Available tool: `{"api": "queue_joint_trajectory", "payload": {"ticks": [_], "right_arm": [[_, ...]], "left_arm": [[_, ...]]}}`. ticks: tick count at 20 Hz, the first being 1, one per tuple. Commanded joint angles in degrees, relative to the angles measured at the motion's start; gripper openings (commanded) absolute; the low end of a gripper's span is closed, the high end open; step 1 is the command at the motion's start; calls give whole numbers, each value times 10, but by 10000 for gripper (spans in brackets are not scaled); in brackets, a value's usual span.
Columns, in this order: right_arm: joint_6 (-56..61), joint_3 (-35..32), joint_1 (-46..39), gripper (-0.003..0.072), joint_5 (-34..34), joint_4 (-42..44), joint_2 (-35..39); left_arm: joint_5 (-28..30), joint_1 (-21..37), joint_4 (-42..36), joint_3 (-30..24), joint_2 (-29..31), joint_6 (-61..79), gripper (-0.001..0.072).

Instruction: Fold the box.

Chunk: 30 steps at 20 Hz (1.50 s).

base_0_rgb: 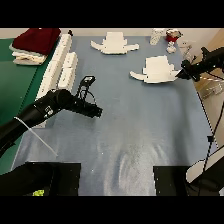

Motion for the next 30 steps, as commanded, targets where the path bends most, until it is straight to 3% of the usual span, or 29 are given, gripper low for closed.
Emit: {"api": "queue_joint_trajectory", "payload": {"ticks": [1,8,11,13,14,15,16,17,18,26,30], "right_arm": [[-18,-160,0,3,11,-12,120],[-25,-547,1,4,34,-17,415],[-25,-659,1,4,47,-23,508],[-25,-696,1,6,47,-34,535],[-24,-704,1,16,46,-43,540],[-24,-705,1,87,40,-54,540],[-24,-705,1,272,39,-62,540],[-24,-702,1,397,40,-71,540],[-24,-695,0,422,39,-83,540],[68,-576,-14,412,29,-307,534],[29,-573,-56,412,37,-304,469]], "left_arm": [[0,0,0,0,0,0,11],[0,0,0,0,0,0,11],[0,0,0,0,0,0,11],[0,0,0,0,0,0,11],[0,0,0,0,0,0,11],[0,0,0,0,0,0,11],[0,0,0,0,0,0,11],[0,0,0,0,0,0,11],[0,0,0,0,0,0,11],[0,0,0,0,0,0,11],[0,0,0,0,0,0,11]]}}
